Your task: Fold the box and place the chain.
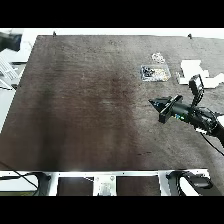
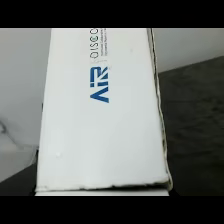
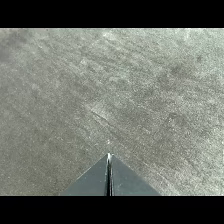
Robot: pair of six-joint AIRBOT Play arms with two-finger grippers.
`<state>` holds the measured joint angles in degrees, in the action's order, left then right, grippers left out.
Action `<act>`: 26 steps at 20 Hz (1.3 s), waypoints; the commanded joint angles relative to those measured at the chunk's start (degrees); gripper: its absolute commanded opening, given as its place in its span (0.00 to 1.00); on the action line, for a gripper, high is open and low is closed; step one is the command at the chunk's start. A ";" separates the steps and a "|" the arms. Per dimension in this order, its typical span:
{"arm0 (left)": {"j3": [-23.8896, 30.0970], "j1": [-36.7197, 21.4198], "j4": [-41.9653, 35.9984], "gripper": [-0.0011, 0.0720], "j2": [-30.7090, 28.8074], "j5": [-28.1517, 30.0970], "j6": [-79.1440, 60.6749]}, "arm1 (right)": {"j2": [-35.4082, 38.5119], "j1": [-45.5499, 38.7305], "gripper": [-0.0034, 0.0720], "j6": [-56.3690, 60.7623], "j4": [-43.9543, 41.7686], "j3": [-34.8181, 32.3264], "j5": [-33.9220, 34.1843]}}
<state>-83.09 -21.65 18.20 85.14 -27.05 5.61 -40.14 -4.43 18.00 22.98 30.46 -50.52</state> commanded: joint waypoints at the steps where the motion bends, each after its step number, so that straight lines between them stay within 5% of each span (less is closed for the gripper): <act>1: 4.50 -4.15 0.35 0.04 3.91 6.01 3.39 | 0.02 -0.04 0.05 0.02 -0.07 -0.09 0.00; 9: 4.63 -4.15 1.18 0.04 16.79 5.20 2.93 | -0.26 0.00 0.05 0.04 -0.48 -0.24 0.15; 21: 4.24 -3.74 1.09 0.04 21.64 10.14 2.75 | -1.03 0.02 0.05 1.31 -0.94 -2.49 1.73; 22: 4.24 -3.74 1.09 0.13 21.64 9.73 2.21 | -1.03 0.02 0.05 1.31 -1.20 -2.51 1.75; 23: 4.24 -3.74 1.07 0.75 21.64 9.18 1.33 | -1.03 0.02 0.05 1.31 -1.46 -2.51 1.75; 24: 4.24 -3.74 0.70 0.98 21.66 10.19 1.46 | -1.03 0.02 0.05 1.31 -1.55 -2.51 1.75; 26: 4.24 -3.74 0.92 1.00 21.64 10.08 1.36 | -1.03 0.02 0.05 1.31 -1.60 -2.49 1.77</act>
<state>-78.83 -25.36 19.07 106.69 -17.30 7.62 -41.15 -4.43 19.25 21.71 28.03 -48.97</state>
